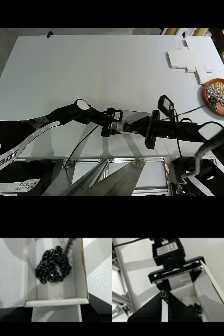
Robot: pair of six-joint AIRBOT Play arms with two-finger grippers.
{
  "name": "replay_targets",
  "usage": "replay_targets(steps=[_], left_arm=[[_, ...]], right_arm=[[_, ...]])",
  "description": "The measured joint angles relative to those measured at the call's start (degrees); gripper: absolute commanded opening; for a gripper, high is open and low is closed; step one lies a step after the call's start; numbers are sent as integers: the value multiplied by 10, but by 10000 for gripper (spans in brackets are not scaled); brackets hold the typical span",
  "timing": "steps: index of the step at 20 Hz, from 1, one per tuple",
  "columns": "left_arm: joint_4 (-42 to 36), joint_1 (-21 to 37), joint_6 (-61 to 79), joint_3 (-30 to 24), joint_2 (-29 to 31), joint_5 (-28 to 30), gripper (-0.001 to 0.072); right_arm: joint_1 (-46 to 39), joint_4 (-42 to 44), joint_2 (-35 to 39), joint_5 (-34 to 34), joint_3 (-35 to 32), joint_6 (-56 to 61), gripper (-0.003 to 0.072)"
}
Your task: Fold the box and place the chain.
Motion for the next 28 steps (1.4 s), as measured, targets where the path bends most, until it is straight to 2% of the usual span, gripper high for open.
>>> replay_targets(steps=[4,5,6,8,10,14,19,24,28], left_arm=[[0,0,0,0,0,0,134],[0,0,0,0,0,0,134],[0,0,0,0,0,0,134],[0,0,0,0,0,0,134],[-1,0,0,0,0,0,134],[-1,0,0,0,0,0,134],[-1,0,0,0,0,0,134],[-1,0,0,0,0,0,134],[-1,0,0,0,0,0,134]], right_arm=[[34,0,-46,-55,0,2,30],[37,-11,-52,-74,0,15,100],[40,-24,-56,-91,0,29,129],[43,-61,-61,-111,0,53,181],[45,-107,-63,-112,3,71,187],[46,-249,-53,-72,37,134,187],[46,-434,-11,23,78,171,187],[42,-529,3,89,86,177,186],[-28,-565,-10,106,88,170,173]])
